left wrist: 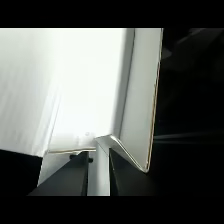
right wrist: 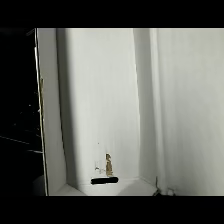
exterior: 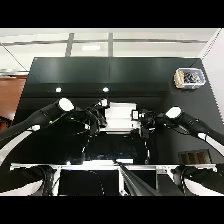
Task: Fold the box and place the chain.
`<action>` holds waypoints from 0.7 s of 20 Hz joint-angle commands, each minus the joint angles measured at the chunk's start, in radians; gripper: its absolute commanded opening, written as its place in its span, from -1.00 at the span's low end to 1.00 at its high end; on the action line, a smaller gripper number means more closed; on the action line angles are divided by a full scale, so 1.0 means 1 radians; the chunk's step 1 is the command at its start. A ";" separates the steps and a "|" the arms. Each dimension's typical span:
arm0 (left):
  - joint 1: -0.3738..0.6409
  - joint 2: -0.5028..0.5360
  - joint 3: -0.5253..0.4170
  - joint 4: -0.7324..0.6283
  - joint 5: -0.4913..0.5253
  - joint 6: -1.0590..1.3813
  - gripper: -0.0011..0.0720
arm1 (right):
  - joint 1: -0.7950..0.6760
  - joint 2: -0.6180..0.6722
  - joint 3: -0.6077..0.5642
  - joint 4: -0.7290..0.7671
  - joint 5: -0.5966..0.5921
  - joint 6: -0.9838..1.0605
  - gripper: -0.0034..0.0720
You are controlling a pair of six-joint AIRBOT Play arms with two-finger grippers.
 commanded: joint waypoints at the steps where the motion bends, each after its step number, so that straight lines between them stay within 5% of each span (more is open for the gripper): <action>1: 0.000 -0.029 0.000 -0.052 0.000 0.004 -0.54 | 0.000 -0.001 0.000 0.001 0.000 0.002 -0.58; 5: -0.001 -0.039 0.000 -0.054 -0.001 0.008 -0.58 | 0.000 -0.001 0.000 0.001 0.000 0.002 -0.58; 6: -0.001 -0.039 0.000 -0.054 -0.002 0.025 -0.91 | 0.000 -0.001 0.000 0.001 0.000 0.002 -0.57; 8: -0.005 -0.039 0.000 -0.054 0.004 0.038 -0.90 | 0.000 -0.001 0.000 0.001 0.000 0.002 -0.57; 9: -0.008 -0.039 0.000 -0.054 0.005 0.051 -0.72 | 0.000 -0.001 0.000 0.001 0.000 0.002 -0.57; 10: -0.015 -0.039 0.000 -0.055 0.010 0.064 -0.26 | 0.000 -0.001 0.000 0.001 0.000 0.002 -0.57; 11: -0.020 -0.039 0.000 -0.054 0.019 0.064 -0.14 | 0.000 -0.001 0.000 0.001 0.000 0.002 -0.58; 12: -0.023 -0.039 0.000 -0.054 0.020 0.064 -0.17 | 0.000 -0.001 0.000 0.001 0.000 0.002 -0.57; 13: -0.023 -0.039 0.000 -0.054 0.016 0.064 -0.52 | 0.000 -0.001 0.000 0.001 0.000 0.002 -0.57; 14: -0.023 -0.039 0.000 -0.055 0.013 0.063 -0.56 | 0.000 -0.001 0.000 0.001 0.000 0.002 -0.58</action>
